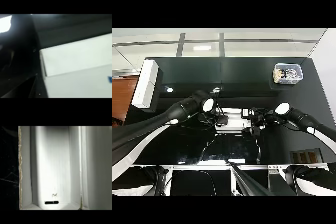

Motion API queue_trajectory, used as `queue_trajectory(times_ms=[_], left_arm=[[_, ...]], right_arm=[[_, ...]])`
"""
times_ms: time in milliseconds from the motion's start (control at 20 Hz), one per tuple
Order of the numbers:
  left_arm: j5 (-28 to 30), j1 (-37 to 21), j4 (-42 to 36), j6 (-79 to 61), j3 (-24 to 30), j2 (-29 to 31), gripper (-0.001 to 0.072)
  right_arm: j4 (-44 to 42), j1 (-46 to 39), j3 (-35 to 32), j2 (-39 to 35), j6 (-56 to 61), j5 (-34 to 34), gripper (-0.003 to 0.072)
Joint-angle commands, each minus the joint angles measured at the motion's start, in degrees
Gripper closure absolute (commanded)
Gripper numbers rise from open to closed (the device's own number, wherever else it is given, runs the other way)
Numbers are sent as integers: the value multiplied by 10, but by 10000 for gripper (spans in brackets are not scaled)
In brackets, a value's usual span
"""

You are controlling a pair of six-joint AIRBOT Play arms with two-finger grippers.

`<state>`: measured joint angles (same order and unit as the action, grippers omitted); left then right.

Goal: Fold the box and place the chain.

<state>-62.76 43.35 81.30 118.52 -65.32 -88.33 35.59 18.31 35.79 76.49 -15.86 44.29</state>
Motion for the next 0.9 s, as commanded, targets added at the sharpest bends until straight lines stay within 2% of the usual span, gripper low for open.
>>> queue_trajectory(times_ms=[0,350,700,850], left_arm=[[-55,5,33,72,-18,-19,345],[-57,7,26,110,-18,-23,354],[-32,8,7,110,-18,-26,354],[-32,8,7,109,-34,-33,355]], right_arm=[[0,0,0,0,0,0,519],[0,0,0,0,0,0,519],[0,0,0,0,0,0,519],[0,0,0,0,0,0,519]])
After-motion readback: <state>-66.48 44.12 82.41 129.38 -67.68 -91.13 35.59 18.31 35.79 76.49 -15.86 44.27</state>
